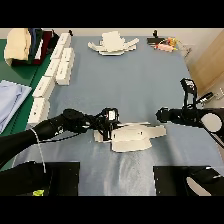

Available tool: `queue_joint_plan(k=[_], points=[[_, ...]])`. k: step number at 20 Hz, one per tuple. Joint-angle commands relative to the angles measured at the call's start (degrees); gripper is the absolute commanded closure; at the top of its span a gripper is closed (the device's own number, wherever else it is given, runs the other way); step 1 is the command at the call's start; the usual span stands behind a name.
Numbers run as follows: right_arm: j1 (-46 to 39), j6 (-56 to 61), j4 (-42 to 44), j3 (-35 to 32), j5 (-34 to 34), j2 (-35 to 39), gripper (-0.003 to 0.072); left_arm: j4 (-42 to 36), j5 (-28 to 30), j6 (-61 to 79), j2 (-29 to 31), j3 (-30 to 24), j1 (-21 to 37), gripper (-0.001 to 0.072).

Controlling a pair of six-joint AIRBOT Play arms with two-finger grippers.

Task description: Fold the box.

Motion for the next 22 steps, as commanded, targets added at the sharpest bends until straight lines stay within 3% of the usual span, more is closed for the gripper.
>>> queue_joint_plan(k=[1,5,15,18,22], points=[[0.0,0.0,-0.2,0.0,0.0,0.0,0.0314,0.0,0.9,0.6,0.1,-1.0,-0.7,0.0704],[0.0,0.0,-0.2,0.0,0.0,0.0,0.0314,-0.2,-1.1,0.5,0.4,-1.6,-0.7,0.0704],[0.0,0.0,0.3,0.0,0.2,0.0,0.0314,0.1,0.6,-2.9,1.2,-1.7,-0.6,0.0697],[0.0,0.0,0.4,0.0,0.2,0.0,0.0314,2.0,-5.9,-2.3,1.7,-1.7,0.6,0.0697],[0.0,0.0,0.7,0.0,0.5,0.0,0.0314,3.6,-16.0,-2.6,2.7,-1.7,8.5,0.0697]])
